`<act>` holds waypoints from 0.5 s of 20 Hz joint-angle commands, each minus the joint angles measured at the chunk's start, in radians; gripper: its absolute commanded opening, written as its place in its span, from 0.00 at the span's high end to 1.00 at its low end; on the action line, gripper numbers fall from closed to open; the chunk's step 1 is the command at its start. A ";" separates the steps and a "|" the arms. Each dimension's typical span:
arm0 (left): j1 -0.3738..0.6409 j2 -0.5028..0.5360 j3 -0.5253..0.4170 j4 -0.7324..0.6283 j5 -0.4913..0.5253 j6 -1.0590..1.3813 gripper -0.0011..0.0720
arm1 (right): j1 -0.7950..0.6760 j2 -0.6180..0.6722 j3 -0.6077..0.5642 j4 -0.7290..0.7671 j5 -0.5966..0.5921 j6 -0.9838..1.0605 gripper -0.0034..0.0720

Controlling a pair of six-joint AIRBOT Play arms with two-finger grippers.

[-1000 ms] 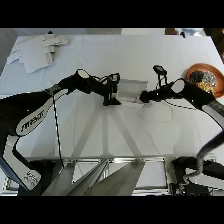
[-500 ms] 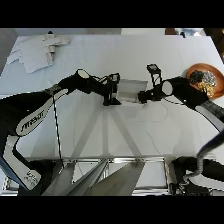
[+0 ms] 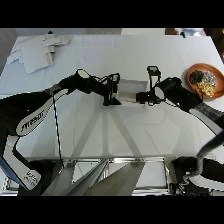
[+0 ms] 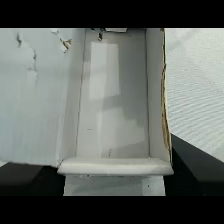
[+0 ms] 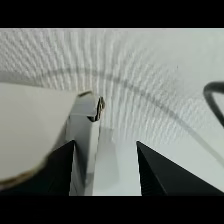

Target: Fold the box and place the chain.

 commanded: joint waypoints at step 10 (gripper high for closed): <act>0.000 0.000 0.000 -0.002 0.000 0.000 0.45 | 0.010 -0.069 0.072 0.006 0.002 0.096 0.48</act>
